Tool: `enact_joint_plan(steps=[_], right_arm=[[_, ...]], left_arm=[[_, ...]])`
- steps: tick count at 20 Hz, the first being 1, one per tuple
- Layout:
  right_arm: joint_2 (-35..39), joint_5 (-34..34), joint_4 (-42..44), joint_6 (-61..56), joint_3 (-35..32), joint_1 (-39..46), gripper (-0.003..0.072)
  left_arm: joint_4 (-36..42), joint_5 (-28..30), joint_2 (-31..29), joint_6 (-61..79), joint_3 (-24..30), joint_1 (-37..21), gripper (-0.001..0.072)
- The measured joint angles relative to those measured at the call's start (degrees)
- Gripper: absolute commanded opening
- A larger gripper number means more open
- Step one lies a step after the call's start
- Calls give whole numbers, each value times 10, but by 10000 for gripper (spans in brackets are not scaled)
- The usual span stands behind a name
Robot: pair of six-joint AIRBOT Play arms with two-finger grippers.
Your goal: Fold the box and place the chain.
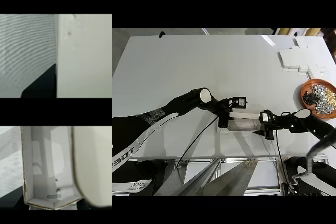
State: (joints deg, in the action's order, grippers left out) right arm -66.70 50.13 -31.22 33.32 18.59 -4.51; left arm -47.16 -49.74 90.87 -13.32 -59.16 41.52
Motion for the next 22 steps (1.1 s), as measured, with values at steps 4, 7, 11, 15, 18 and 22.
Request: enact_joint_plan(steps=[4,7,11,15,18,22], right_arm=[[0,0,0,0,0,0,411],[-1,-1,1,0,0,-1,411],[-1,-1,0,0,0,-1,411],[-1,-1,0,0,0,-1,411],[-1,0,0,0,0,-1,411],[-1,0,0,0,0,-1,411]], left_arm=[[0,-1,0,0,0,0,54],[-6,-5,-7,-1,0,0,469],[-9,-17,-31,-2,0,0,659],[-66,-48,-67,-66,0,-1,440],[-121,-87,-101,-149,0,1,2],[-161,-143,-143,-223,0,18,0]])
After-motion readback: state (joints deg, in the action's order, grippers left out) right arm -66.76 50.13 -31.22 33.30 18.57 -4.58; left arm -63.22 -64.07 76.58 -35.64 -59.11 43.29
